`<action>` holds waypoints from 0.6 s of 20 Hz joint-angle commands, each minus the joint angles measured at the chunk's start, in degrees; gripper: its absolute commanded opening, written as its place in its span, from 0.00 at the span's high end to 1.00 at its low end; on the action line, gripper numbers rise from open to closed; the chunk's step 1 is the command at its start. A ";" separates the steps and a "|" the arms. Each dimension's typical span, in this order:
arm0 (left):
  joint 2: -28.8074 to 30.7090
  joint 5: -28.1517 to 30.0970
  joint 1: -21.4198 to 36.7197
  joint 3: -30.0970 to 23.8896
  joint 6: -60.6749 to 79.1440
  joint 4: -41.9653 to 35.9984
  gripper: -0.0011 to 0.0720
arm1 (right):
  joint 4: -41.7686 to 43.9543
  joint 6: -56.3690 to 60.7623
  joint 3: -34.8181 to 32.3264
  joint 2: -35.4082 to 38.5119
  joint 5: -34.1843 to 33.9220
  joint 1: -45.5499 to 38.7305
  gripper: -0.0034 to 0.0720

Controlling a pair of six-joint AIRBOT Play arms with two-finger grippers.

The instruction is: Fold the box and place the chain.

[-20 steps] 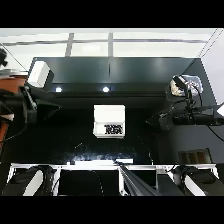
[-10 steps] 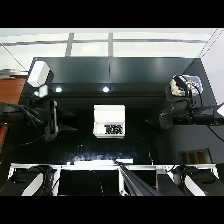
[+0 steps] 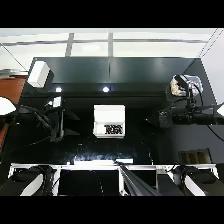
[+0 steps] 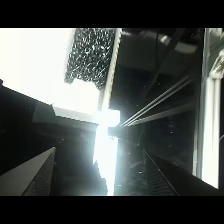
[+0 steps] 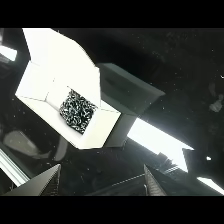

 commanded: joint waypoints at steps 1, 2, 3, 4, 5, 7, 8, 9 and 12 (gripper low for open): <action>-4.52 4.85 0.68 -2.14 8.07 -2.03 0.14 | 0.02 1.07 -0.02 0.02 -0.57 -0.02 0.14; -5.62 7.80 0.66 -3.10 9.88 -4.79 0.14 | 0.02 1.25 -0.02 0.02 -0.59 -0.02 0.14; -6.64 9.33 0.66 -3.87 11.47 -7.13 0.14 | -0.02 1.25 -0.02 0.02 -0.63 -0.02 0.14; -7.98 10.58 0.66 -4.57 13.94 -8.20 0.14 | -0.02 1.25 -0.02 0.02 -0.74 -0.02 0.14; -9.49 11.78 0.68 -5.31 15.87 -8.57 0.14 | -0.02 1.25 -0.02 0.02 -1.03 -0.02 0.14; -13.27 13.64 0.68 -6.34 19.26 -8.83 0.14 | -0.09 1.25 -0.02 0.02 -2.19 -0.02 0.14; -15.15 13.09 0.66 -6.36 19.26 -8.96 0.14 | -0.07 1.25 -0.02 0.02 -2.54 -0.02 0.14; -16.55 12.44 0.66 -6.36 19.39 -8.94 0.14 | -0.07 1.44 -0.02 0.02 -2.51 -0.02 0.14; -19.65 12.44 0.61 -6.36 22.05 -10.32 0.06 | -0.31 1.66 -0.02 0.02 -2.71 -0.02 0.14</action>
